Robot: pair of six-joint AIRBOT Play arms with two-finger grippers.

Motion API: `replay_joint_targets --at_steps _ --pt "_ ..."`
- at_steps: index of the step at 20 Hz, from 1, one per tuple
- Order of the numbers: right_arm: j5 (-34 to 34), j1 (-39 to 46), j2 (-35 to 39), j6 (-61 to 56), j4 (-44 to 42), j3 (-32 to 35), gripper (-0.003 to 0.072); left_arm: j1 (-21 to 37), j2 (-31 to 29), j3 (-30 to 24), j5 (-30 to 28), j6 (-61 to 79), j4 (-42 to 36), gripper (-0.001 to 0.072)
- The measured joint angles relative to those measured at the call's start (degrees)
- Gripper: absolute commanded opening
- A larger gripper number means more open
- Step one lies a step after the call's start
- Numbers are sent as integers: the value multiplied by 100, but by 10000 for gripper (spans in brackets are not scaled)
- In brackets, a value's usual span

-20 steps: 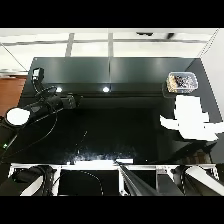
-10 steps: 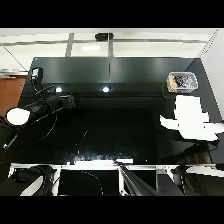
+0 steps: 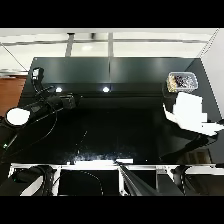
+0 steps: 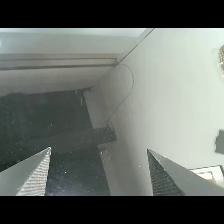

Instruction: Fold the box and place the chain.

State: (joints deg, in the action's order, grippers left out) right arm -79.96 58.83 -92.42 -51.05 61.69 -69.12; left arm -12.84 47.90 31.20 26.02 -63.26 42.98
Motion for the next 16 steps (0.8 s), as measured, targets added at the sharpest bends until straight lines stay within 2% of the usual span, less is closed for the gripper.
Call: replay_joint_targets --at_steps 5,9,13,16 --pt "-688 -234 72 -153 -662 439 13 0 31 0 13 -2 -2 704" --pt "-837 -732 695 -350 -1169 1296 14 0 68 0 74 -4 -4 703" --pt "-125 -1493 1711 -286 -2304 2684 14 0 129 -2 120 -9 -96 703" --pt "605 -2413 2592 149 -3379 3751 14 0 251 -2 216 -13 -221 703"
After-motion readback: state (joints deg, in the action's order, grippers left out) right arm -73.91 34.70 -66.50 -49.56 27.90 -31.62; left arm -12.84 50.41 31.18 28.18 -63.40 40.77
